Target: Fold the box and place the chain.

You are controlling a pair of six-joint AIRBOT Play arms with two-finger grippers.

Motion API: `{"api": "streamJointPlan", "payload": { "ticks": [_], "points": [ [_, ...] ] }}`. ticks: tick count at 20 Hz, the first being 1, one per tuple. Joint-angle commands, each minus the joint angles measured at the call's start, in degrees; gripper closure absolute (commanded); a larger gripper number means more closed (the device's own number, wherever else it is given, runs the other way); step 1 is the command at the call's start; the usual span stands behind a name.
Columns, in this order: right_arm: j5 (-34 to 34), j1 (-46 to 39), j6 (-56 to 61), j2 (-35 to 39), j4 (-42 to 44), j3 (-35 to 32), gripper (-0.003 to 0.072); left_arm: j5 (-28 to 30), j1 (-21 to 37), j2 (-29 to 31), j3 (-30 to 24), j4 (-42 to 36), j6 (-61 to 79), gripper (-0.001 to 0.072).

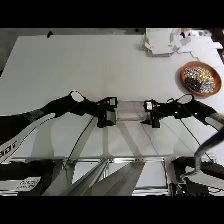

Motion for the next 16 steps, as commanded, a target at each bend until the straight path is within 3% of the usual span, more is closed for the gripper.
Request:
{"api": "streamJointPlan", "payload": {
  "ticks": [1,9,12,16],
  "points": [
    [0.22,0.0,-0.2,0.0,-0.2,0.04,0.0234,0.11,1.18,2.43,-0.35,0.81,0.02,0.0001],
    [0.22,0.0,-0.2,0.0,-0.2,0.07,0.0234,1.07,2.05,3.23,-3.15,-3.76,3.21,-0.0001],
    [0.22,0.0,-0.2,0.0,-0.2,0.04,0.0234,2.36,1.38,2.84,-3.15,-8.41,7.06,0.0],
    [0.22,0.0,-0.2,0.0,-0.2,0.04,0.0234,2.71,-0.83,0.85,-3.15,-8.98,7.98,0.0]
  ]
}}
